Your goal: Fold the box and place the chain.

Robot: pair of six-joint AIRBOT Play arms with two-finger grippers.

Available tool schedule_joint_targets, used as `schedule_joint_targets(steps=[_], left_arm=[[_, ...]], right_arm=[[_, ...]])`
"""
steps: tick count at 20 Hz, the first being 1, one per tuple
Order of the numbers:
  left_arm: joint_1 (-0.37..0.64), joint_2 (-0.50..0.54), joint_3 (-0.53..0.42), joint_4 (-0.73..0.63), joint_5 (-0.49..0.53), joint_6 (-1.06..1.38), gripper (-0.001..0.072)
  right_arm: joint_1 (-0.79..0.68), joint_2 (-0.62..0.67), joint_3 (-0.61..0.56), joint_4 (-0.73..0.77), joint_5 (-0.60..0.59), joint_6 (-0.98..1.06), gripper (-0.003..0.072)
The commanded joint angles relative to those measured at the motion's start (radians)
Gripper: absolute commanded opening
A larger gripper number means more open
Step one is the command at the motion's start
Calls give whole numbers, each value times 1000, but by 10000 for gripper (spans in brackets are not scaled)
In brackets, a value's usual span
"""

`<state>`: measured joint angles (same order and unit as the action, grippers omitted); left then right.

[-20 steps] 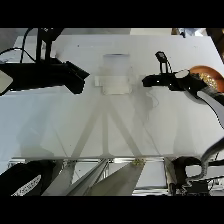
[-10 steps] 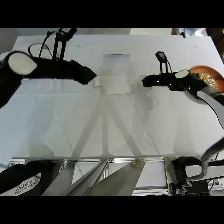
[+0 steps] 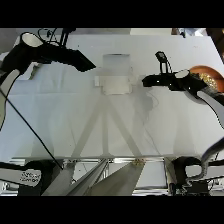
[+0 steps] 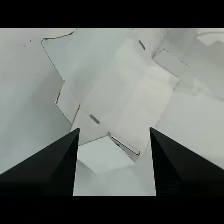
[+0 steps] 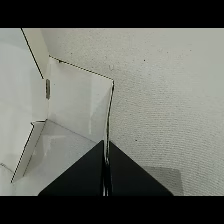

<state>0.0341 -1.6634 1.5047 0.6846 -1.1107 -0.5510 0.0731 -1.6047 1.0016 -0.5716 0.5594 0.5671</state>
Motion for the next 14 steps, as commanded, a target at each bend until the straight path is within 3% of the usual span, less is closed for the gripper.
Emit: schedule_joint_targets(steps=[1, 4, 10, 14], left_arm=[[8, -126, 82, -15, 4, 76, 503], [-8, -187, 107, -15, 30, 76, 524], [-51, -223, 107, -26, 199, 80, 541], [-59, -243, 108, -115, 229, 101, 541]], right_arm=[[0, 0, 0, 0, 0, 0, 11], [0, 0, 0, 1, 0, 0, 11], [0, 0, 0, 0, 0, 0, 11], [0, 0, 0, 0, 0, 0, 11]])
